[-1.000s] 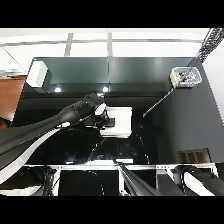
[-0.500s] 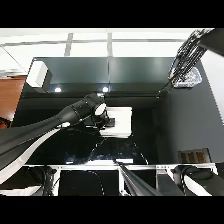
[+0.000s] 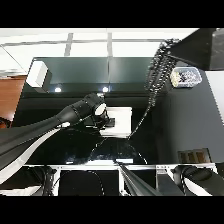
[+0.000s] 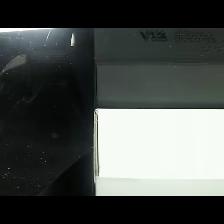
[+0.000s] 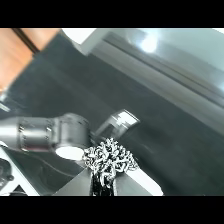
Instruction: Fold the box and place the chain.
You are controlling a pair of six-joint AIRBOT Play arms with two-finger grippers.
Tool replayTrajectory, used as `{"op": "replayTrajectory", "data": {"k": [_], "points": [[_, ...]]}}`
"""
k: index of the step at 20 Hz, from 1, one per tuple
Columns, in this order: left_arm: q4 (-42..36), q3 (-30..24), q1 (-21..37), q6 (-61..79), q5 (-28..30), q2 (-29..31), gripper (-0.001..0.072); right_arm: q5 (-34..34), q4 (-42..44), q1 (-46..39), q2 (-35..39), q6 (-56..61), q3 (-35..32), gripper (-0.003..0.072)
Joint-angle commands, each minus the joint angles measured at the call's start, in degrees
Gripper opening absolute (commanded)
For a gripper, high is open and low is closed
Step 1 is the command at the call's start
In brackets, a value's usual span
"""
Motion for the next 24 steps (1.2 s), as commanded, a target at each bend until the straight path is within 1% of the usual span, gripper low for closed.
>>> {"op": "replayTrajectory", "data": {"k": [1, 8, 21, 24], "points": [[0.04, 0.02, 0.02, 0.02, 0.04, 0.00, 0.0028, -3.58, 1.09, 2.95, -1.09, 0.02, -0.02, 0.0015], [0.02, 0.02, 0.02, 0.02, 0.00, 0.00, 0.0027, -5.77, 2.03, 3.48, -1.62, 0.04, -0.02, 0.0015], [0.04, 0.02, 0.02, 0.02, 0.02, 0.00, 0.0027, -6.49, 1.79, 3.45, -1.62, -0.04, -0.02, 0.0015], [0.02, 0.02, 0.02, 0.02, -0.02, 0.00, 0.0027, -6.23, -2.51, 3.43, -1.62, 0.00, -0.02, 0.0015]]}}
